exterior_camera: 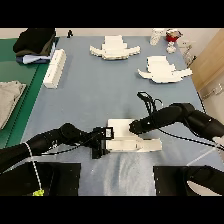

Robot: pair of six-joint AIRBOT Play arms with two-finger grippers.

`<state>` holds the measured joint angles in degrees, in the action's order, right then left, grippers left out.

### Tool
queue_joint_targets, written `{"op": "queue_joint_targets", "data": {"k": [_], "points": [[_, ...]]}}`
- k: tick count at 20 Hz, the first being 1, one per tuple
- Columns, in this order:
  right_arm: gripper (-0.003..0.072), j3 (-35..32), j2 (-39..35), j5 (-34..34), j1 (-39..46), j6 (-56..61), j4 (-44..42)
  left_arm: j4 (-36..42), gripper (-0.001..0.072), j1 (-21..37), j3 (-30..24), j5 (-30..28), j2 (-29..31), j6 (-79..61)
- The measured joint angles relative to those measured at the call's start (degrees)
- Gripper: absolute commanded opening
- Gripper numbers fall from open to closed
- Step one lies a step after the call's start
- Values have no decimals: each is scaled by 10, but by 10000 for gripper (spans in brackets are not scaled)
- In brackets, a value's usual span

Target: Fold the box.

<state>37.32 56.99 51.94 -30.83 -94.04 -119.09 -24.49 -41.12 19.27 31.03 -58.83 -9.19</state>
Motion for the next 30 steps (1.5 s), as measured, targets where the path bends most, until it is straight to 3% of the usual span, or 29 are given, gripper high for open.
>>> {"op": "queue_joint_targets", "data": {"k": [2, 3, 4, 5, 9, 11, 12, 16, 18, 20, 21, 22, 25, 30], "points": [[214, 2, -45, 30, 0, -51, 6, 0, 465, 0, 0, 0, 0, 0], [264, 2, -69, 54, 0, -91, 7, 0, 465, 0, 0, 0, 0, 0], [417, 1, -91, 80, -2, -131, 9, 0, 465, 0, 0, 0, 0, 0], [462, -3, -114, 108, -3, -172, 10, 0, 464, 0, 0, 0, 0, 0], [531, -40, -180, 177, -6, -274, 40, 0, 465, 0, 0, 0, 0, 0], [679, -67, -196, 182, -6, -318, 65, 0, 465, 0, 0, 0, 0, 0], [711, -79, -200, 175, -7, -347, 75, 0, 465, 0, 0, 0, 0, 0], [710, -121, -209, 93, -7, -497, 88, 0, 465, 0, 0, 0, 0, 0], [699, -137, -210, 56, -7, -560, 75, 0, 465, 0, 0, 0, 0, 0], [626, -151, -211, 35, -7, -599, 59, 0, 465, 0, 0, 0, 0, 0], [552, -157, -212, 28, -7, -610, 52, 0, 465, 0, 0, 0, 0, 0], [411, -162, -212, 23, -7, -621, 46, 0, 464, 0, 0, 0, 0, 0], [225, -170, -212, 10, -7, -636, 33, 0, 465, 0, 0, 0, 0, 0], [201, -173, -211, -5, -7, -653, 1, 0, 464, 0, 0, 0, 0, 0]]}}
